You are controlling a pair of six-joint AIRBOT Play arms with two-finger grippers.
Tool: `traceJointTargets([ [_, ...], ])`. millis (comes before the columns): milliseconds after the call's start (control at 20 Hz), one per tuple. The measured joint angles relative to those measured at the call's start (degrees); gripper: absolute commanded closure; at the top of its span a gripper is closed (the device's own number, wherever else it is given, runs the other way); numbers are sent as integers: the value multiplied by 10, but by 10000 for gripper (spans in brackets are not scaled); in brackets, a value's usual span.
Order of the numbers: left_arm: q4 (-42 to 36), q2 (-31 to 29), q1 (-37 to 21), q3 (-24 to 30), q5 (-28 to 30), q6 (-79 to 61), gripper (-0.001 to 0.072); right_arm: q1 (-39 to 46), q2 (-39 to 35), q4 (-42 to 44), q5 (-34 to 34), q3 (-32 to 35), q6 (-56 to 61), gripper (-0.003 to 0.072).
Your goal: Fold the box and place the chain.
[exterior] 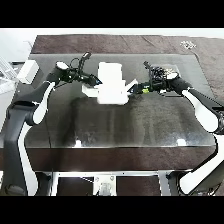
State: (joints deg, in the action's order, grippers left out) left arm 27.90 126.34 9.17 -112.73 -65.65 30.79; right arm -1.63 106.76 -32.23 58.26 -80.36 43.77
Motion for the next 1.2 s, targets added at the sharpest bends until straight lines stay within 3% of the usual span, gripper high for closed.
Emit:
traceJointTargets([
  [200,-10,0,-2,4,-20,-79,691,10,-2,5,1,0,0,448],
  [800,-83,-3,-13,39,-128,-325,695,100,-33,87,4,0,-10,448],
  [1000,-99,-18,-13,76,-125,-386,695,104,-34,94,7,2,-19,448],
  [1200,-128,-53,-10,152,-71,-459,695,105,-34,96,8,9,-24,447],
])
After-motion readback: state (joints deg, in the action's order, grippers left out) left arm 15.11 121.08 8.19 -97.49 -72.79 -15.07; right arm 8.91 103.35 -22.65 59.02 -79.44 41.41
